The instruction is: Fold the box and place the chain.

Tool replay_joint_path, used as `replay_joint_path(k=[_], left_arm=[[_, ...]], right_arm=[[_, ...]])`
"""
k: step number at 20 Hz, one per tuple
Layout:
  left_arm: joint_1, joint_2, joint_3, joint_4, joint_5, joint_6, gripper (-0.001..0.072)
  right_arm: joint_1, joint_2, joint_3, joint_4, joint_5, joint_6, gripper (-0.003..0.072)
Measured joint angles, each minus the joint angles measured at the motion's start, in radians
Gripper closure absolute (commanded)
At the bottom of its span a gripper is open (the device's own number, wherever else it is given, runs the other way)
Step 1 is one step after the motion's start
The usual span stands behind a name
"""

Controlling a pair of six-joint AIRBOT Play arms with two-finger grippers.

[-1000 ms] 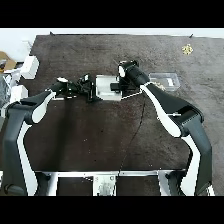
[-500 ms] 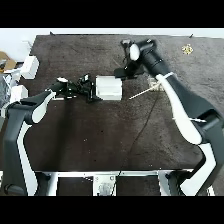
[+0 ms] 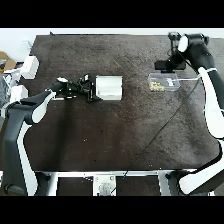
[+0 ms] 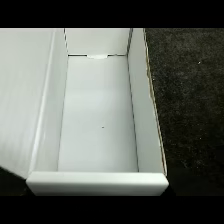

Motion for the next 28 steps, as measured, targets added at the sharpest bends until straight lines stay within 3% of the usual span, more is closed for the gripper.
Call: replay_joint_path(k=[1,5,13,15,19,20,28], left_arm=[[0.0,0.0,0.0,0.0,0.0,0.0,0.0598],[0.0,0.0,0.0,0.0,0.0,0.0,0.0598],[0.0,0.0,0.0,0.0,0.0,0.0,0.0598],[0.0,0.0,0.0,0.0,0.0,0.0,0.0598],[0.0,0.0,0.0,0.0,0.0,0.0,0.0597],[0.0,0.0,0.0,0.0,0.0,0.0,0.0598],[0.0,0.0,0.0,0.0,0.0,0.0,0.0597]], right_arm=[[-0.021,-0.008,-0.015,0.029,-0.021,-0.008,0.0448],[-0.066,-0.047,-0.045,0.087,-0.092,-0.026,0.0452],[-0.057,-0.144,-0.056,0.176,-0.128,-0.068,0.0453],[-0.053,-0.166,-0.056,0.181,-0.133,-0.075,0.055],[-0.047,-0.184,-0.053,0.179,-0.14,-0.078,0.058],[-0.047,-0.186,-0.052,0.177,-0.139,-0.078,0.0685],[-0.047,-0.121,-0.051,0.132,-0.144,-0.068,0.0685]])
